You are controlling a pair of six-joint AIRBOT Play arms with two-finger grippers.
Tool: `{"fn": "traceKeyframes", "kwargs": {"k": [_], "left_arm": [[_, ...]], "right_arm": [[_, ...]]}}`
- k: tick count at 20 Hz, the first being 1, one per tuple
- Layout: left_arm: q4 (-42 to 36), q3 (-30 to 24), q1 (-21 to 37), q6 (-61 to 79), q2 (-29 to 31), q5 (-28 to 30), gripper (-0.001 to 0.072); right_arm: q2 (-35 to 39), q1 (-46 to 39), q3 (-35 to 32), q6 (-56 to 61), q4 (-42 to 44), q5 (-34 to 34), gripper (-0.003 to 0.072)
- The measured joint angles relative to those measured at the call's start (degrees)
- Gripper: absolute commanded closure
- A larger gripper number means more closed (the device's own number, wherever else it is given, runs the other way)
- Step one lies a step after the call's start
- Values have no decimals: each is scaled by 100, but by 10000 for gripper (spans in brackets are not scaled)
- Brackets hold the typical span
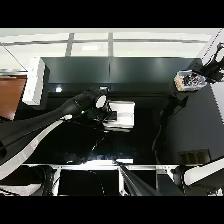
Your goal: Fold the box and place the chain.
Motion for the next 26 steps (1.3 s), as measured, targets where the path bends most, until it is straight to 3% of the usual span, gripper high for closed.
{"fn": "traceKeyframes", "kwargs": {"k": [9,10,11,12,14,19,26], "left_arm": [[0,0,0,0,0,-13,680],[0,0,0,0,0,-13,680],[0,0,0,0,0,-13,680],[0,0,0,0,0,-13,680],[-2,0,0,0,0,-13,680],[0,0,0,0,0,-13,680],[-2,0,0,0,0,-9,680]], "right_arm": [[-697,-184,328,17,155,-118,-25],[-734,-190,334,20,168,-151,120],[-767,-192,339,33,186,-190,385],[-787,-199,341,39,240,-210,601],[-796,-201,352,50,348,-254,679],[-527,-201,341,9,380,9,671],[616,-260,345,-273,-15,232,671]]}}
